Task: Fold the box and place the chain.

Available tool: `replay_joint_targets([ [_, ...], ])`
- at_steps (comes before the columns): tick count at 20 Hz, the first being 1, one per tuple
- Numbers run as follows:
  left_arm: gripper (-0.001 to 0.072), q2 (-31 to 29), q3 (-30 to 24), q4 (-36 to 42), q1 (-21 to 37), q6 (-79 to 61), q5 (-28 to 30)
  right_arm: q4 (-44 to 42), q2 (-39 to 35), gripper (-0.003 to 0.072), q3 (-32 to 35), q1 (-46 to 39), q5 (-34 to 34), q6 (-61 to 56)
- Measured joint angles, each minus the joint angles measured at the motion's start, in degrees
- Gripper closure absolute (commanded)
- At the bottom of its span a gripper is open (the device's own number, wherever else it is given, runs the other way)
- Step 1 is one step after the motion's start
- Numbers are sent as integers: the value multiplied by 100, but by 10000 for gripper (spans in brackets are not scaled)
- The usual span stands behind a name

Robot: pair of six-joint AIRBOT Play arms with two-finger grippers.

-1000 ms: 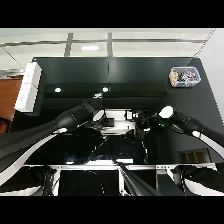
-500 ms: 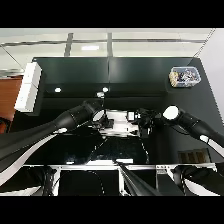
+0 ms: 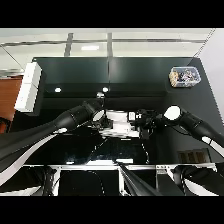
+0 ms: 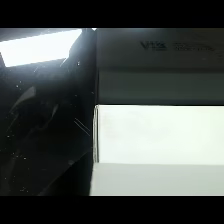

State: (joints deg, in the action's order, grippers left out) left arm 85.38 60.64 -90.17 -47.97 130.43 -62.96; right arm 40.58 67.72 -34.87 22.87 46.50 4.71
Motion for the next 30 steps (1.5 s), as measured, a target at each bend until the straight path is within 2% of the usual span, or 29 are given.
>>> replay_joint_targets([
  [11,681,2,0,76,0,17,173,-743,234,505,0,0,76,-269],
  [18,681,2,0,197,4,24,282,-1029,400,504,0,0,-210,-282],
  [19,681,2,0,203,4,24,284,-1040,409,356,0,0,-240,-282],
  [20,681,2,0,216,4,22,295,-1049,413,253,0,0,-269,-282],
  [21,681,2,0,232,4,22,302,-1069,417,285,0,0,-291,-282],
  [22,681,2,0,229,4,22,297,-1071,417,402,0,2,-310,-282],
  [23,681,2,0,225,7,20,291,-1075,422,328,0,0,-330,-284],
  [24,681,2,0,232,4,20,304,-1082,422,315,0,0,-334,-282],
  [25,681,2,0,232,4,17,299,-1093,424,514,0,0,-341,-282],
  [26,681,2,-2,229,7,15,302,-1113,428,665,0,0,-356,-289],
  [30,681,2,0,247,4,2,389,-1043,393,666,-11,-13,-345,-879],
])
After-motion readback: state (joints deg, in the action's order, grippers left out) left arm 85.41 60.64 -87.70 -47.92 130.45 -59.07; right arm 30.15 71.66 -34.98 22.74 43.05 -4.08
